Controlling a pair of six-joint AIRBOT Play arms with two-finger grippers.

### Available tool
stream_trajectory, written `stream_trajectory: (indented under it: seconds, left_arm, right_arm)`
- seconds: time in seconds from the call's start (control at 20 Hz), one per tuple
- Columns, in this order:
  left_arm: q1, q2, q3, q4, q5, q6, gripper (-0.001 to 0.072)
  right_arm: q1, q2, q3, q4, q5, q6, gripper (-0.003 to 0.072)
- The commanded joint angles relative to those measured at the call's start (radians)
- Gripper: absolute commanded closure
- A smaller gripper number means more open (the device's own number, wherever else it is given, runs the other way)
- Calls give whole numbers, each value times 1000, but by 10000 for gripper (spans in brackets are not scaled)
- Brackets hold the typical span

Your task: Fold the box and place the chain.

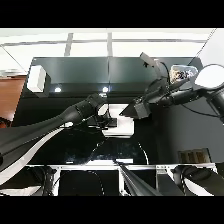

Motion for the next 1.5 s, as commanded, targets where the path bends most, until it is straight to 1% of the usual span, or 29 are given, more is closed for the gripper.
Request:
stream_trajectory:
  seconds: [0.0, 0.1, 0.45, 0.7, 0.95, 1.0, 1.05, 1.1, 1.2, 1.35, 1.4, 1.45]
  left_arm:
    - [0, 0, 0, 0, 1, 0, 677]
    - [0, 0, 0, 0, 1, 0, 677]
    - [0, 0, 0, 0, 1, 0, 677]
    - [0, 0, 0, 0, 2, 0, 677]
    - [0, 0, 0, 0, 2, 0, 677]
    - [0, 0, 0, 0, 2, 0, 677]
    - [0, 0, 0, 0, 2, 0, 677]
    - [0, 0, 0, 0, 2, 0, 677]
    - [0, 0, 0, 0, 2, 0, 677]
    - [0, 0, 0, 0, 2, 0, 677]
    - [0, 0, 0, 0, 1, 0, 677]
    - [0, 0, 0, 0, 2, 0, 677]
  right_arm:
    - [24, -1, -73, -17, -71, -1, 664]
    - [24, -1, -105, -41, -91, 5, 664]
    - [24, -5, -235, -43, -185, 15, 663]
    - [24, -6, -243, -72, -227, 26, 663]
    - [24, -6, -243, -75, -233, 26, 662]
    - [24, -6, -243, -74, -233, 26, 616]
    - [24, -6, -243, -75, -233, 26, 407]
    - [21, -6, -242, -79, -232, 26, 344]
    - [-22, -5, -241, -84, -224, 25, 347]
    - [-206, -5, -241, -108, -195, 10, 347]
    - [-282, -5, -242, -157, -221, 10, 347]
    - [-348, -5, -243, -229, -276, 11, 347]
